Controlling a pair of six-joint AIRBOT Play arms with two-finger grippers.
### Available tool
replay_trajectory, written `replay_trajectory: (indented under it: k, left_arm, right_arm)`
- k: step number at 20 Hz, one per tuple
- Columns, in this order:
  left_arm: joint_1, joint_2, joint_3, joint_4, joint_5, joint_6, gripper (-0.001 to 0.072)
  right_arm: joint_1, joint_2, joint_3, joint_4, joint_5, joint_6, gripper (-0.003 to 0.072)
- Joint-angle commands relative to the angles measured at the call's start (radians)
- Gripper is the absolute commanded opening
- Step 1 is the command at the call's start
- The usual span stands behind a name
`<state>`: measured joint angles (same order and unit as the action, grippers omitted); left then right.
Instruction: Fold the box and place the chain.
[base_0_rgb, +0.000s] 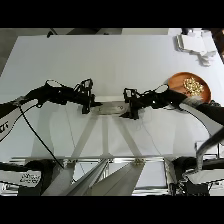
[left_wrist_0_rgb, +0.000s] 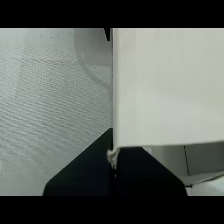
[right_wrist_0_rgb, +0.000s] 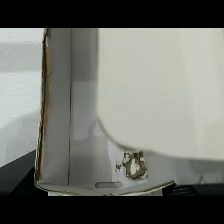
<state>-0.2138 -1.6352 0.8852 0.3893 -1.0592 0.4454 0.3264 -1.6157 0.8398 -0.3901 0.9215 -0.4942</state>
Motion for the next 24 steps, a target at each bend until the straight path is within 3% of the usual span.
replay_trajectory:
  k: [1, 4, 8, 17, 18, 19, 20, 24]
  left_arm:
    - [0.0, -0.001, 0.0, 0.0, 0.001, 0.0, 0.0008]
    - [0.0, -0.001, 0.0, 0.0, 0.001, 0.0, 0.0008]
    - [0.0, -0.001, 0.0, 0.0, 0.001, 0.0, 0.0008]
    - [0.0, -0.001, 0.0, 0.0, 0.001, 0.0, 0.0008]
    - [0.0, -0.001, 0.0, 0.0, 0.001, 0.0, 0.0008]
    - [0.0, -0.001, 0.0, 0.0, 0.001, 0.0, 0.0008]
    - [0.0, -0.001, 0.0, 0.0, 0.001, 0.0, 0.0008]
    - [0.0, -0.001, 0.0, 0.0, 0.001, 0.0, 0.0008]
  right_arm:
    - [0.017, -0.009, 0.004, -0.01, 0.016, 0.0, 0.067]
    - [0.027, -0.009, 0.005, -0.02, -0.007, 0.028, 0.0664]
    - [0.027, -0.02, 0.003, -0.033, -0.024, 0.266, 0.0664]
    - [0.028, -0.02, 0.003, -0.036, -0.023, 0.265, 0.0654]
    - [0.028, -0.02, 0.003, -0.037, -0.021, 0.264, 0.0647]
    - [0.028, -0.02, 0.003, -0.042, -0.016, 0.261, 0.0583]
    - [0.028, -0.02, 0.003, -0.044, -0.016, 0.262, 0.0566]
    - [0.027, -0.02, 0.003, -0.05, -0.016, 0.262, 0.0566]
